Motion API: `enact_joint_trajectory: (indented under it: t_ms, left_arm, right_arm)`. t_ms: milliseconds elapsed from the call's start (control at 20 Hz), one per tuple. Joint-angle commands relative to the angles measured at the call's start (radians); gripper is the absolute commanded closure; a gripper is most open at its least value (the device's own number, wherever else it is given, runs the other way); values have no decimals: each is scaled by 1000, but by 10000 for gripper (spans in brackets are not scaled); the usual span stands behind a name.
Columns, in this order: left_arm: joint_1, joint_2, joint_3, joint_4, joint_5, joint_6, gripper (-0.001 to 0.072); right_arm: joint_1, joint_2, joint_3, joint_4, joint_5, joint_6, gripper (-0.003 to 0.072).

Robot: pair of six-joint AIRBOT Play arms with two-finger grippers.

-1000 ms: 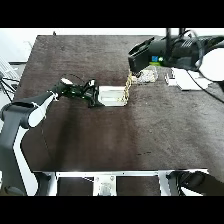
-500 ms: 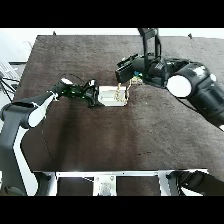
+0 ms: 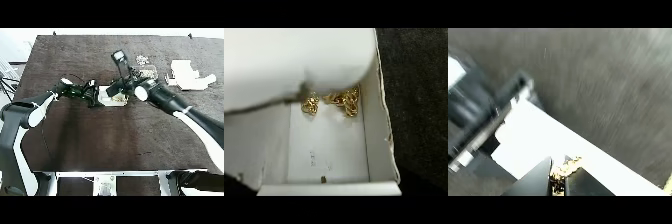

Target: Fold the box and place the chain.

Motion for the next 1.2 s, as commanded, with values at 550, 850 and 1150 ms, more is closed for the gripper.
enact_joint_trajectory:
  t_ms: [550, 850, 1150]
  left_arm:
    - [1, 0, 1, 0, 1, 0, 178]
    - [1, 0, 1, 0, 1, 0, 178]
    - [0, 0, 1, 0, 0, 0, 178]
  right_arm:
    - [-79, 5, -8, 54, -32, 0, 388]
    - [-220, 239, -41, 35, 17, -10, 208]
    - [-393, 0, -96, 189, -125, -8, 181]
